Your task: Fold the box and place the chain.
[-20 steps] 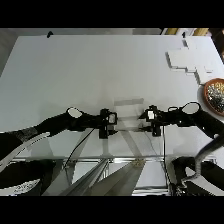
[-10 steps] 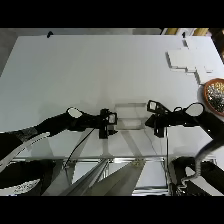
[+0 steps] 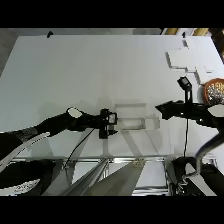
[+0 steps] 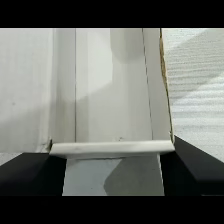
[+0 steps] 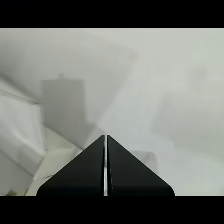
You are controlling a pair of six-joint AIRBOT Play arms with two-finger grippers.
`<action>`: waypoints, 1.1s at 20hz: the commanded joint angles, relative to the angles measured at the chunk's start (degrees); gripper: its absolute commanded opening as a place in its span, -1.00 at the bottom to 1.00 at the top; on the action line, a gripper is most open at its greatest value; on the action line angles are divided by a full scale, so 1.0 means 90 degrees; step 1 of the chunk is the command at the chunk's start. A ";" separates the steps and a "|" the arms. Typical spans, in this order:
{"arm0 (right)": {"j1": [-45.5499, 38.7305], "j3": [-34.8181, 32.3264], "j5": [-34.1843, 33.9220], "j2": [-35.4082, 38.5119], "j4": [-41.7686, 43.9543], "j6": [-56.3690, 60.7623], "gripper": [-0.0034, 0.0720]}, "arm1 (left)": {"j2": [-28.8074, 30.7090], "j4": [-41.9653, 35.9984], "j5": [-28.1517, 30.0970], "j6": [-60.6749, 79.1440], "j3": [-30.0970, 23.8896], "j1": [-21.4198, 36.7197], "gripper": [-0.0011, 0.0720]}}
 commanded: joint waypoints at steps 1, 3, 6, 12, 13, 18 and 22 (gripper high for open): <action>-0.0571 0.0000 -0.0131 -0.0425 -0.0794 0.2072 -0.86 | 0.0000 0.0000 0.0000 0.0000 0.0000 0.0002 -0.83; -0.0595 0.0000 -0.0010 -0.0612 -0.1447 0.2550 -0.86 | 0.0002 0.0000 0.0000 0.0000 -0.0002 0.0002 -0.83; -0.0561 -0.0007 0.0403 -0.0933 -0.1498 0.2708 -0.86 | 0.0000 0.0000 0.0000 0.0000 0.0000 0.0002 -0.83; 0.0163 -0.0092 0.0554 -0.1474 -0.1469 0.2657 -0.86 | 0.0002 0.0000 0.0000 0.0000 -0.0002 0.0002 -0.83; 0.0233 -0.0090 0.0590 -0.1464 -0.1401 0.2654 -0.86 | 0.0000 0.0000 0.0000 0.0000 0.0000 0.0002 -0.83; 0.0330 -0.0092 0.0993 -0.0935 -0.0600 0.2120 -0.85 | 0.0000 0.0000 0.0000 0.0000 -0.0002 0.0002 -0.83; 0.0333 -0.0092 0.1503 -0.0559 0.0160 0.1566 -0.85 | 0.0002 0.0000 0.0000 0.0000 0.0000 0.0002 -0.83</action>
